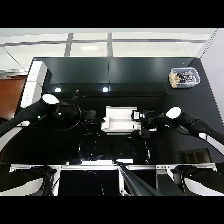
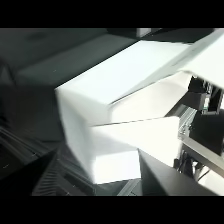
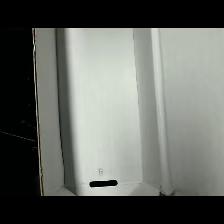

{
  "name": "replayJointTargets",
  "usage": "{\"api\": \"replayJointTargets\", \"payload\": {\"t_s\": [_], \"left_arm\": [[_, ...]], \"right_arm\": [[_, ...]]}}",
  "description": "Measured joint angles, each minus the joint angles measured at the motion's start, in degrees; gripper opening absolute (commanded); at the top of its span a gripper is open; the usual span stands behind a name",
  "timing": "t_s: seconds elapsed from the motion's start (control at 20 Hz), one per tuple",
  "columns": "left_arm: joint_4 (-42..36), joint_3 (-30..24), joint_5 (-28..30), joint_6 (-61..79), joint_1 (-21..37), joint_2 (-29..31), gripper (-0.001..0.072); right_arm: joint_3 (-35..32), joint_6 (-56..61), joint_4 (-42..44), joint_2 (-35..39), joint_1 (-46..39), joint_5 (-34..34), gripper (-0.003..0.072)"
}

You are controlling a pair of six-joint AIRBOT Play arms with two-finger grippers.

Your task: Fold the box and place the chain.

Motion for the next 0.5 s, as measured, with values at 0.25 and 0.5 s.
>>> {"api": "replayJointTargets", "payload": {"t_s": [0.25, 0.5], "left_arm": [[4.9, 3.5, 3.2, -5.3, -5.2, 0.0, 0.0391], [8.0, 5.0, 5.7, -10.2, -8.5, 0.0, 0.0392]], "right_arm": [[0.0, 0.0, 0.0, 0.0, 0.0, 0.0, 0.0253], [0.0, 0.0, 0.0, 0.0, 0.0, 0.0, 0.0254]]}}
